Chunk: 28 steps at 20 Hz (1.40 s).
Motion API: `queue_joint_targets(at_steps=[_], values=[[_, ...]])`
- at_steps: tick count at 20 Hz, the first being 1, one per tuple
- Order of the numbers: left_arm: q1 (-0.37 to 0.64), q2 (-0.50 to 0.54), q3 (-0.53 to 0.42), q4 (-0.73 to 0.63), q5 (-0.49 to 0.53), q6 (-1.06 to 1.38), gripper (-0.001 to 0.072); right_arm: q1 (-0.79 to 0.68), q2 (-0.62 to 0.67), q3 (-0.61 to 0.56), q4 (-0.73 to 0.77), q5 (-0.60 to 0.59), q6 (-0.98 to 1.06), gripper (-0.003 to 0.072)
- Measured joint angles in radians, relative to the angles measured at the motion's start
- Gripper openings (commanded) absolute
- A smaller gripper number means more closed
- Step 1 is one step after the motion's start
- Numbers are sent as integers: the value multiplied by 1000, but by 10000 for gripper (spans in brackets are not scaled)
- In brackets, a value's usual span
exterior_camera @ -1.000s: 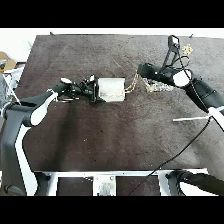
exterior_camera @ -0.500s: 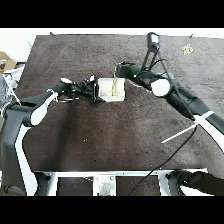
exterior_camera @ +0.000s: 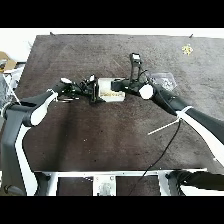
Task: Fold the box and place the chain.
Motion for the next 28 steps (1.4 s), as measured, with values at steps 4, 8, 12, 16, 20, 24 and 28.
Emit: queue_joint_targets(at_steps=[4,8,12,16,20,24,28], values=[[0,0,0,0,0,0,61,-173,24,-84,-40,66,60,275],[0,0,0,0,0,0,61,-310,-31,-129,-19,40,100,276],[0,0,0,0,0,0,61,-353,-120,-92,23,-26,109,276],[0,0,0,0,0,0,61,-355,-206,-28,69,-55,111,146],[0,0,0,0,0,0,61,-328,-238,2,91,-74,109,4],[0,0,0,0,0,0,61,-282,-181,9,101,-38,94,4],[0,0,0,0,0,0,61,-184,-19,11,102,-30,55,4]])
